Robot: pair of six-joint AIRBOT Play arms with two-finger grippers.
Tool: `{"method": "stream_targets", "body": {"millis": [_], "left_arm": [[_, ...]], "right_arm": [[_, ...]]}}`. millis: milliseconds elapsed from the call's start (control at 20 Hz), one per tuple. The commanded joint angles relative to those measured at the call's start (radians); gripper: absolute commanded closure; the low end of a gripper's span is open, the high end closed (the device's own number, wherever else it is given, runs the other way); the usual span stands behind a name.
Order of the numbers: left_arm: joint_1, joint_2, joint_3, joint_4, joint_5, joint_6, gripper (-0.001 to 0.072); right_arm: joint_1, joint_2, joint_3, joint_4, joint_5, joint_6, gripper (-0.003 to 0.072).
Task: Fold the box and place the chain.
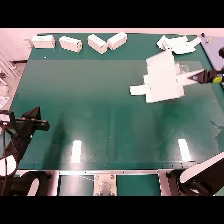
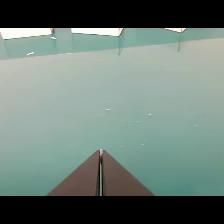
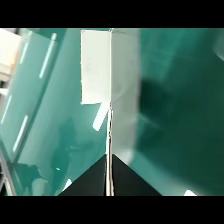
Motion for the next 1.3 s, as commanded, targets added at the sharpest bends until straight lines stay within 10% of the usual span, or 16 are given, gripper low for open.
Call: {"method": "stream_targets", "body": {"millis": [0,550,1100,1150,1200,1250], "left_arm": [[0.001,0.001,0.000,0.000,0.000,0.000,0.0692],[0.001,0.000,0.000,0.000,0.000,0.000,0.0691],[0.001,0.000,0.000,0.000,-0.029,0.000,0.0690],[0.001,0.001,0.000,0.000,-0.048,0.000,0.0623],[0.001,0.001,0.000,-0.001,-0.073,-0.002,0.0178],[0.001,0.001,0.000,-0.021,-0.081,-0.005,-0.0011]], "right_arm": [[0.138,0.067,-0.001,0.186,-0.002,-0.026,0.0681],[0.432,0.294,-0.045,0.179,-0.116,-0.040,0.0684],[0.446,0.351,-0.672,0.136,-0.543,-0.164,0.0684],[0.453,0.350,-0.719,0.136,-0.584,-0.180,0.0684],[0.460,0.350,-0.757,0.135,-0.609,-0.212,0.0684],[0.468,0.350,-0.787,0.135,-0.640,-0.227,0.0684]]}}
